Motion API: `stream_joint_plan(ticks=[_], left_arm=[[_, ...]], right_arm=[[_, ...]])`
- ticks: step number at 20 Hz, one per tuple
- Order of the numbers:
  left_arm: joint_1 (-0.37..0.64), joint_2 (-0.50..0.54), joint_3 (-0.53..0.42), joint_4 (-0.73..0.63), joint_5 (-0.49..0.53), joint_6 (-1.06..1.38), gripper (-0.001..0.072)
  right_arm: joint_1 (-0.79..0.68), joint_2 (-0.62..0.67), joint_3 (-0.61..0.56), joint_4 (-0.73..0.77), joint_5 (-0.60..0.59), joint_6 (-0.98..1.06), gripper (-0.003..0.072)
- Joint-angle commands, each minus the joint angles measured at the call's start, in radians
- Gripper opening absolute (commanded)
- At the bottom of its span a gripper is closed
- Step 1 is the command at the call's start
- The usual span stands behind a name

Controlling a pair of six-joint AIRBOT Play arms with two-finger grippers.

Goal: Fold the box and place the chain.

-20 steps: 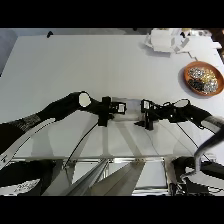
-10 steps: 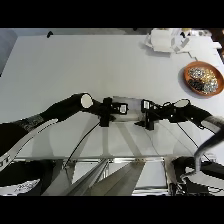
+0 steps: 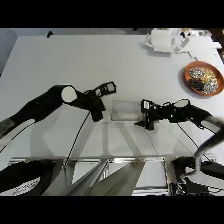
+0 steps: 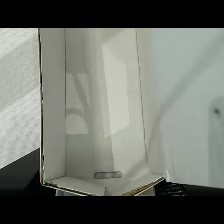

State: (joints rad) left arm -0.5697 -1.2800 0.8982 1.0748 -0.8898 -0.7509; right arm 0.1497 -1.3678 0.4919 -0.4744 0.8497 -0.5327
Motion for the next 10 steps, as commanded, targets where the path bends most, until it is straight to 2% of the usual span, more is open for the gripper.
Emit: stream_joint_plan(ticks=[1,5,7,10], left_arm=[[0.100,0.074,-0.010,0.107,-0.118,-0.411,0.0005],[0.186,0.056,-0.117,0.015,-0.027,-0.527,0.0005],[0.189,0.023,-0.163,-0.074,0.026,-0.529,0.0006],[0.174,-0.058,-0.169,-0.203,0.049,-0.518,0.0009]], right_arm=[[0.000,0.000,0.000,0.001,0.000,0.001,0.0398],[0.000,0.000,0.000,0.001,0.000,0.001,0.0399],[0.000,0.000,0.000,0.001,0.000,0.000,0.0398],[0.000,0.000,0.000,0.001,0.000,0.001,0.0398]])
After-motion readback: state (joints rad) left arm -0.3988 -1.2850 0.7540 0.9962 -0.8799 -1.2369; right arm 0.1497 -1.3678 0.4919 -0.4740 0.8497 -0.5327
